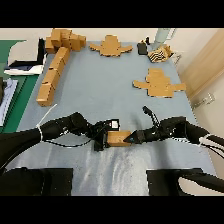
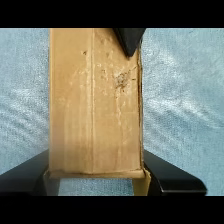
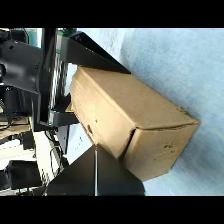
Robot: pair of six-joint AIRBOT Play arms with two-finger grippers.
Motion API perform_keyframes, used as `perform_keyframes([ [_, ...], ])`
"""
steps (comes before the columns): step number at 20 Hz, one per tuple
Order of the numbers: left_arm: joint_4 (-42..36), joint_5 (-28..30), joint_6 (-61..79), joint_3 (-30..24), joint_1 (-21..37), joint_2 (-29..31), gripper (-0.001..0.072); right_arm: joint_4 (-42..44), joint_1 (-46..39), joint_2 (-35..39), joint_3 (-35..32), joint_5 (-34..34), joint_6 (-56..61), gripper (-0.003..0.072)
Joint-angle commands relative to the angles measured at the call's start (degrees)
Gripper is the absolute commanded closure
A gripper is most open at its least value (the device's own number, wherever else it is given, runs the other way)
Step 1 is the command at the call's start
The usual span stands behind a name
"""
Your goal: Fold the box.
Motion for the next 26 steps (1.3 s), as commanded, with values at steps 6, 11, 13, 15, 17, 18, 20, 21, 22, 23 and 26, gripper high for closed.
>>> perform_keyframes([
  [6, 0.02, 0.0, 0.0, -0.02, 0.04, 0.0, 0.0211, -3.76, -0.28, 14.47, 0.55, 7.06, 6.14, 0.0681],
  [11, 0.02, 0.02, 0.02, -0.02, 0.04, 0.0, 0.0211, -41.92, -0.26, 20.81, 14.47, 14.73, 34.36, 0.0681],
  [13, 0.02, 0.0, 0.02, -0.02, 0.04, 0.0, 0.0211, -52.11, -0.15, 17.79, 19.91, 13.25, 43.06, 0.0681],
  [15, 0.02, 0.0, 0.02, -0.02, 0.04, 0.0, 0.0211, -54.53, 0.0, 12.44, 23.52, 11.17, 51.06, 0.0681],
  [17, 0.02, 0.02, 0.0, -0.02, 0.04, 0.0, 0.0211, -55.76, 2.49, 7.61, 26.08, 12.33, 53.75, 0.0681],
  [18, 0.02, 0.0, 0.02, 0.0, 0.04, -0.02, 0.0211, -58.75, 4.74, 5.97, 27.04, 14.32, 57.44, 0.0682],
  [20, 0.02, 0.02, 0.02, -0.02, 0.04, 0.0, 0.0211, -71.19, 10.75, 3.85, 28.94, 16.74, 70.1, 0.0682],
  [21, 0.02, 0.0, 0.02, -0.02, 0.04, 0.0, 0.0211, -78.23, 14.12, 3.34, 29.81, 15.78, 76.43, 0.0683],
  [22, 0.02, 0.0, 0.02, 0.0, 0.04, 0.0, 0.0211, -82.9, 16.94, 3.39, 30.16, 14.75, 79.95, 0.0683],
  [23, -0.07, 0.63, 0.02, 0.0, 0.04, 0.0, 0.0211, -83.54, 19.78, 3.48, 30.45, 13.53, 80.81, 0.0683],
  [26, -0.17, 2.12, 0.02, -0.02, 0.02, -0.04, 0.0211, -78.25, 25.68, 3.45, 30.47, 9.16, 81.05, 0.0682],
])
